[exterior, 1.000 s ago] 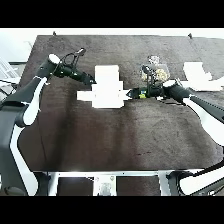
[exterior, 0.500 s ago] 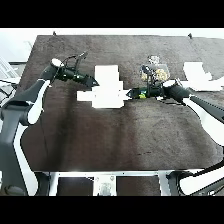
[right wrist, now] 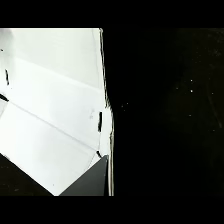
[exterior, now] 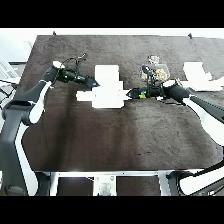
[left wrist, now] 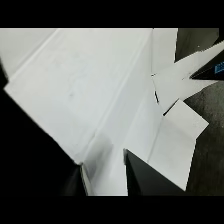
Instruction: Fold the box and place the chain.
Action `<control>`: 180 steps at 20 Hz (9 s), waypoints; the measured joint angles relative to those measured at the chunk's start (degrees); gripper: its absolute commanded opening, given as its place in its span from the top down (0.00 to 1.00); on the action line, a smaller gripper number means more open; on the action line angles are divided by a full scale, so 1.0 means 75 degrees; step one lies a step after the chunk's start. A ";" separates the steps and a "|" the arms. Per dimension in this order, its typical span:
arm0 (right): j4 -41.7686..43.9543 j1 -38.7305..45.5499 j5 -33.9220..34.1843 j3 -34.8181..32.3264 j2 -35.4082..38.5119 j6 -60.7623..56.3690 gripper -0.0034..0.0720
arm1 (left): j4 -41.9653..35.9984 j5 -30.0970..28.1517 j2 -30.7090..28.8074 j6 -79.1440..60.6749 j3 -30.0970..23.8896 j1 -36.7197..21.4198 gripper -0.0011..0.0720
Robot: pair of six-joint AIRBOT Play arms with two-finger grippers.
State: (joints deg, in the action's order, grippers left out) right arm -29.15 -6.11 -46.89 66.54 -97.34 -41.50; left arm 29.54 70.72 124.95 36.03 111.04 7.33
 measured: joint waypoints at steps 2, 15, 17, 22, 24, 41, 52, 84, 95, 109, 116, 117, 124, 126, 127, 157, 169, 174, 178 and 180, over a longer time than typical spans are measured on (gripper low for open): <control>0.0000 -0.0023 0.0000 -0.0003 0.0000 0.0009 0.95 | -0.0114 0.0009 0.0082 -0.0067 0.0000 0.0000 0.66; -0.0198 -0.0070 -0.0012 -0.0006 0.0000 0.0029 0.95 | -0.0522 0.0283 0.0216 -0.0391 0.0000 -0.0204 0.66; -0.0224 -0.0070 -0.0012 -0.0006 0.0000 0.0029 0.95 | -0.0568 0.0350 0.0216 -0.0402 0.0000 -0.0221 0.66; -0.0251 -0.0073 -0.0009 -0.0006 0.0000 0.0029 0.95 | -0.0554 0.0592 0.0216 -0.0452 0.0000 -0.0259 0.66; -0.0256 -0.0070 -0.0009 -0.0006 0.0000 0.0029 0.95 | -0.0507 0.0676 0.0216 -0.0478 0.0000 -0.0256 0.66; -0.0052 0.1276 -0.0251 -0.0009 0.0315 0.0026 0.55 | -0.0784 0.1274 0.0219 -0.3701 0.0000 -0.0265 0.97; 0.0466 0.2154 -0.0157 -0.0009 0.0437 0.0367 0.55 | -0.0965 0.0600 -0.0364 -0.6796 -0.1454 -0.0058 0.97; 0.0650 0.1827 -0.0720 -0.0799 0.2104 0.2192 0.53 | -0.1422 -0.0705 -0.0819 -0.8594 -0.2783 0.0020 0.96; 0.0973 0.0050 -0.0487 -0.2940 0.2993 0.7315 0.19 | -0.1428 -0.0711 -0.0819 -0.8588 -0.2783 0.0020 0.96; 0.1335 -0.1239 0.1775 -0.3002 0.2119 0.9364 0.19 | -0.1431 -0.0711 -0.0819 -0.8588 -0.2786 0.0020 0.96; 0.1585 -0.1259 0.2075 -0.2576 0.1582 0.9422 0.19 | -0.1431 -0.0711 -0.0819 -0.8588 -0.2786 0.0020 0.96; 0.1606 -0.1259 0.2081 -0.2503 0.1556 0.9422 0.19 | -0.1431 -0.0711 -0.0819 -0.8588 -0.2783 0.0020 0.96; 0.1626 -0.1145 0.2113 -0.1903 0.1495 0.9410 0.19 | -0.1434 -0.0714 -0.0819 -0.8588 -0.2786 0.0020 0.96; 0.1629 -0.1090 0.2113 -0.1792 0.1478 0.9387 0.19 | -0.1431 -0.0717 -0.0819 -0.8585 -0.2783 0.0020 0.96; 0.1626 -0.1070 0.2110 -0.1749 0.1457 0.9384 0.19 | -0.1434 -0.0714 -0.0819 -0.8585 -0.2786 0.0020 0.96; -0.0032 -0.0032 -0.1099 0.0825 -0.0344 0.8402 0.19 | -0.1434 -0.0714 -0.0819 -0.8585 -0.2783 0.0020 0.96; 0.0023 -0.0070 -0.1180 0.1148 -0.0819 0.8215 0.13 | -0.1434 -0.0714 -0.0819 -0.8585 -0.2783 0.0020 0.96; 0.0003 -0.0070 -0.1457 0.1498 -0.1177 0.8309 0.13 | -0.1434 -0.0714 -0.0819 -0.8585 -0.2783 0.0020 0.96; 0.0015 -0.0070 -0.1891 0.1722 -0.1376 0.8349 0.10 | -0.1434 -0.0711 -0.0819 -0.8585 -0.2783 0.0020 0.96; 0.0026 -0.0070 -0.2034 0.1766 -0.1454 0.8352 0.10 | -0.1431 -0.0711 -0.0819 -0.8588 -0.2783 0.0020 0.96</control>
State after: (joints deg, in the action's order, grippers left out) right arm -28.95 -6.63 -62.15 79.79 -108.25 21.15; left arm 18.81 65.39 118.80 -28.38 90.17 7.49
